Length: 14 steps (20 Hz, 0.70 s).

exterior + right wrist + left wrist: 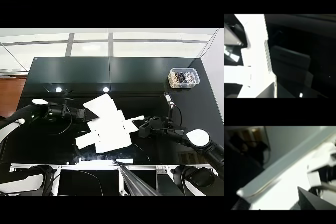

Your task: Fold the box and place the chain.

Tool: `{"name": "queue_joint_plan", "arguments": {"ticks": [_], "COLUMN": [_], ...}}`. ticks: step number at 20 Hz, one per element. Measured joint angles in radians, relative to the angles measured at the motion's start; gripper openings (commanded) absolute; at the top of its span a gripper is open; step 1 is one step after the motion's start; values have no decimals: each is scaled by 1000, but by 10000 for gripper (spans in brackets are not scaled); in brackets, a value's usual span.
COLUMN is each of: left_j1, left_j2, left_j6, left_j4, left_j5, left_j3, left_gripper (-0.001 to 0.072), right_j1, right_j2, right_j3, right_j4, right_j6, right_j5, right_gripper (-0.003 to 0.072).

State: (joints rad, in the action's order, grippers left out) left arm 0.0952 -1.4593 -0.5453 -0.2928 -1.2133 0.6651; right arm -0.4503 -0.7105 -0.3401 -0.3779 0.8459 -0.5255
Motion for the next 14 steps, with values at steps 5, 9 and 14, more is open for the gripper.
{"name": "queue_joint_plan", "arguments": {"ticks": [5, 9, 14], "left_j1": [27, 34, 34], "left_j2": [-95, -114, -120], "left_j6": [114, 200, 255], "left_j4": [-100, -134, -146], "left_j5": [-139, -202, -238], "left_j3": [78, 97, 101], "left_gripper": [565, 166, 30], "right_j1": [0, 0, 8], "right_j2": [0, 0, 0], "right_j3": [0, 0, -2], "right_j4": [0, 0, 1], "right_j6": [13, 17, 18], "right_j5": [-5, -5, -3], "right_gripper": [17, 17, 632]}}
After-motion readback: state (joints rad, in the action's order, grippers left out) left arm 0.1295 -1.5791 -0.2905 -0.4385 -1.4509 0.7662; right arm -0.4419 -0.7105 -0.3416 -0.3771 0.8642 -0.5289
